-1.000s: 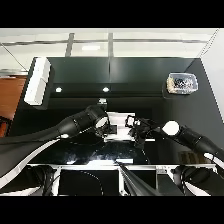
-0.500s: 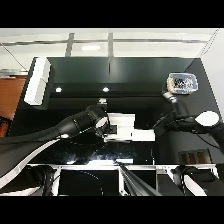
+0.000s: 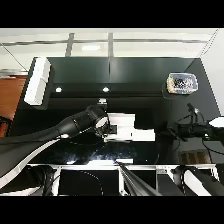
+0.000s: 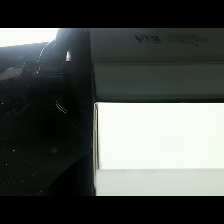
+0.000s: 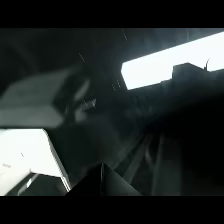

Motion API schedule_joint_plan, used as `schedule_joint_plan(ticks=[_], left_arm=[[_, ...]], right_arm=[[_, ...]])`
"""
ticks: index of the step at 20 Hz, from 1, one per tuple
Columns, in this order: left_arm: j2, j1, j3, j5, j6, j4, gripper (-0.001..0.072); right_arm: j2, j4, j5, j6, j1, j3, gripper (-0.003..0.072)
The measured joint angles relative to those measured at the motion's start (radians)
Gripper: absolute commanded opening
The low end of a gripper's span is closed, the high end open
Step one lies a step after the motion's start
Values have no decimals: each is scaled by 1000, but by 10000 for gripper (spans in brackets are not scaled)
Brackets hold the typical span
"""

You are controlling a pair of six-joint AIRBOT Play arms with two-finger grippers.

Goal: Fold the box and place the chain.

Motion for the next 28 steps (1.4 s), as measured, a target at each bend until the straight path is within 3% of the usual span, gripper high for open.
schedule_joint_plan(ticks=[9,10,12,13,21,22,23,28], left_arm=[[0,0,0,1,0,0,25],[0,0,0,1,0,0,25],[0,0,0,1,-1,0,25],[0,0,0,1,-1,0,25],[-2,0,0,1,0,0,25],[-3,0,0,1,0,0,25],[-4,0,1,0,0,0,25],[-7,0,1,0,0,0,25]], right_arm=[[-199,231,-24,-124,220,0,18],[-205,254,-18,-152,232,4,104],[-212,307,10,-225,245,18,480],[-214,327,18,-256,249,27,628],[-219,385,66,-299,331,122,624],[-219,385,55,-280,355,131,607],[-219,384,39,-264,381,139,491],[-219,292,-52,-93,518,199,490]])
